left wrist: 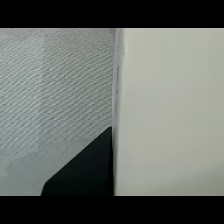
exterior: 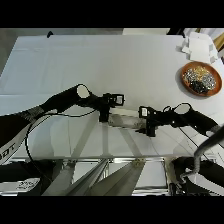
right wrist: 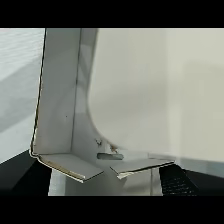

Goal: Fold the box and place the chain.

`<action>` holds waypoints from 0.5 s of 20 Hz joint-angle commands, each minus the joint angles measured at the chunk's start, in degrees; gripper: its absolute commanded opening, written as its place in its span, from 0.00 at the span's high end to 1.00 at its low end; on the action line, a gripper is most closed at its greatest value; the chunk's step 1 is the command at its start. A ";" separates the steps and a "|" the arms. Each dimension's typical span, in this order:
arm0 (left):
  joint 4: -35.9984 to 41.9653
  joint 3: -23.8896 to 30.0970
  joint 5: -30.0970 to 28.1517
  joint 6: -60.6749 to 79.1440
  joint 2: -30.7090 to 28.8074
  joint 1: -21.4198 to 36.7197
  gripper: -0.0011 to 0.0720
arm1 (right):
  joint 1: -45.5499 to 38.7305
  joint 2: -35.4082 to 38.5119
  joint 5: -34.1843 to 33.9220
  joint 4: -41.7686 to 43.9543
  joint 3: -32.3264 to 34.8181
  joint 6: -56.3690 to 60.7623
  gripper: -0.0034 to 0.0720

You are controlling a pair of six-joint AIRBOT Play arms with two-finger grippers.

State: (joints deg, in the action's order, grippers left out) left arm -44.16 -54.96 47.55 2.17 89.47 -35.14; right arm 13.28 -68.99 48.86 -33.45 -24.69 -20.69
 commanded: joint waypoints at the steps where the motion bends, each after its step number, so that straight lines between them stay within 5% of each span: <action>1: -0.04 0.00 -0.17 -0.09 -0.02 0.04 0.97 | 0.15 0.04 -0.92 1.92 -0.07 0.70 0.11; 8: -0.04 0.00 -0.17 -0.09 -0.02 0.04 0.97 | 0.17 -1.95 -1.79 4.04 -0.07 -0.83 0.10; 9: -0.04 0.00 -0.15 -0.09 -0.02 0.02 0.97 | 0.15 -1.99 -2.14 4.02 -0.07 -0.85 0.13; 10: -0.04 0.00 -0.15 -0.09 -0.02 0.04 0.97 | 0.17 -1.99 -2.43 4.02 -0.07 -1.33 0.26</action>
State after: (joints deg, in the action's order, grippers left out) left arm -44.23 -54.94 47.42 2.04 89.47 -35.14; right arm 13.39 -70.50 47.20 -29.63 -24.71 -21.06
